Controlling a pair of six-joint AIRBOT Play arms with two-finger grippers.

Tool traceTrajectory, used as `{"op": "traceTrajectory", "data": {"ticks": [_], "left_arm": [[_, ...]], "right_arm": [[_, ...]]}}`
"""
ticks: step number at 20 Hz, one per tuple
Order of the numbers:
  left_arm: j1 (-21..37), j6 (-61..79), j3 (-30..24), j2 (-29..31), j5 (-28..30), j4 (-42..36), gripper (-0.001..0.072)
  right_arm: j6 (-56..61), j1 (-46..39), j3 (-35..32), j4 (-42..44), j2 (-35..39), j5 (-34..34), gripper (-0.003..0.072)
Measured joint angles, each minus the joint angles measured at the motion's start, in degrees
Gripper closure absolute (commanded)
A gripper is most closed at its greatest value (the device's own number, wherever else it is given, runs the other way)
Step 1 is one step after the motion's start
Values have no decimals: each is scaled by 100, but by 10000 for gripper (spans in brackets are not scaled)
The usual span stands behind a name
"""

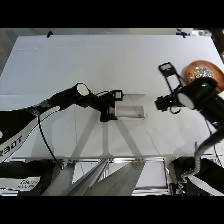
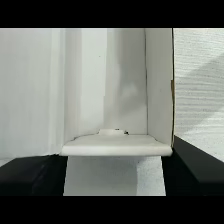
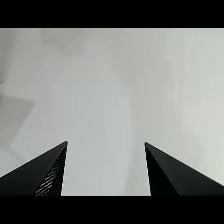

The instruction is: Fold the box and place the chain.

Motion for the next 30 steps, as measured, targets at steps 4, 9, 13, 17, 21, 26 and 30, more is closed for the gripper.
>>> {"op": "traceTrajectory", "data": {"ticks": [4,9,13,17,21,26,30], "left_arm": [[0,-2,0,2,0,0,215],[0,-2,0,2,0,2,215],[0,0,0,0,0,0,215],[0,-2,0,0,0,0,215],[0,0,0,0,0,2,215],[0,0,0,0,0,2,215],[0,-2,0,0,0,0,215]], "right_arm": [[-575,-1768,138,140,46,-782,139],[-957,-3871,638,1014,-870,-2315,326],[-1071,-4673,1126,1561,-2103,-3161,343],[-1099,-4929,1744,2002,-3294,-3606,343],[-1471,-4999,2177,2920,-4052,-3727,351],[-1937,-5021,2319,3587,-4365,-3792,617],[-2142,-5025,2354,3718,-4369,-3713,680]]}}
